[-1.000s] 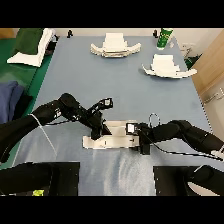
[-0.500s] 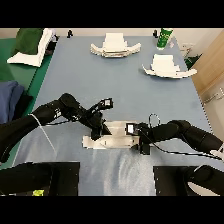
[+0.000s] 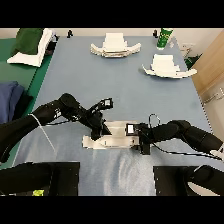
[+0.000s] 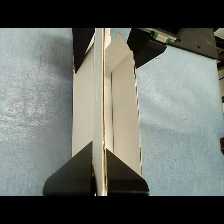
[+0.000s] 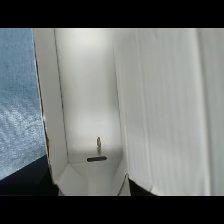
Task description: Fold the box.
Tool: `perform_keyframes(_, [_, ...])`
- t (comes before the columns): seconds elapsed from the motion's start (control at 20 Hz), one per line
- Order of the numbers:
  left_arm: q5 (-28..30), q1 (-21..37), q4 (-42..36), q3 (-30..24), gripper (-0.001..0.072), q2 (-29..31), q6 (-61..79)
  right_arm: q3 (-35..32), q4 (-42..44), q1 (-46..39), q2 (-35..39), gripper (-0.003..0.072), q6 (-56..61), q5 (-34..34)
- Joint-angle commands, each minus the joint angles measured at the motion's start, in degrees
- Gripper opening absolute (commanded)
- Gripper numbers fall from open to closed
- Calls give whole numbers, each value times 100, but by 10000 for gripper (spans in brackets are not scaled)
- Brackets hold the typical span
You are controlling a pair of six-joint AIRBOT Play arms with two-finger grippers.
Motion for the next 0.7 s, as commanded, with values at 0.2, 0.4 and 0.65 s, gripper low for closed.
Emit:
perform_keyframes(0.2, [2, 4, 0, 7, 14, 0, 0, -9, -20, -2, -42, 533, 0, -4])
perform_keyframes(0.4, [2, 4, 0, 7, 13, 0, 0, -9, -2, -2, -164, 534, 0, 0])
perform_keyframes(0.65, [2, 4, -2, 7, 13, 0, 0, -7, -2, -2, -153, 672, 2, 15])
